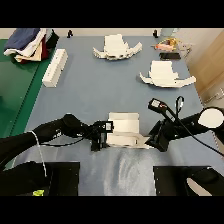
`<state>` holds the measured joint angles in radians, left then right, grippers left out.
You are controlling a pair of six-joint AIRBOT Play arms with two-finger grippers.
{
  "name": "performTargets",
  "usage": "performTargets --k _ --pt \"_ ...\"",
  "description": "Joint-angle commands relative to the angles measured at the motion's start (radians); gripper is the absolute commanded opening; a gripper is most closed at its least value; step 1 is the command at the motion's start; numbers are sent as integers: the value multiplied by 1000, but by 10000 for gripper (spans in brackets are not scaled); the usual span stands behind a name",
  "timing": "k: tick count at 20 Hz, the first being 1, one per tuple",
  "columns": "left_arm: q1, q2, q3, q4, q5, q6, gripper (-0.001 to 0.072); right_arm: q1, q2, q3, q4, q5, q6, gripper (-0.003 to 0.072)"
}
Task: Fold the box.
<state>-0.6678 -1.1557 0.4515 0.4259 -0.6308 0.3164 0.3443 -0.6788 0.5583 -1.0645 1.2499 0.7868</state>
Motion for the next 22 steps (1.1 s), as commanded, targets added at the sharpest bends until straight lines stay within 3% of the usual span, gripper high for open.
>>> performTargets --k 1,4,7,12,13,18,22 --pt "0 0 0 0 0 0 424 2 18 -76 -49 -77 -220 603" --pt "0 0 0 0 0 0 423 39 17 -169 7 -280 -414 670" --pt "0 0 0 0 0 0 424 69 17 -230 60 -452 -575 669" --pt "0 0 0 0 0 0 423 69 -3 -232 166 -446 -646 630" --pt "0 0 0 0 0 0 423 69 -13 -232 192 -441 -659 516" --pt "0 0 0 0 0 0 423 93 -66 -231 250 -424 -657 271" --pt "0 0 0 0 0 0 423 132 -70 -231 252 -458 -657 260"
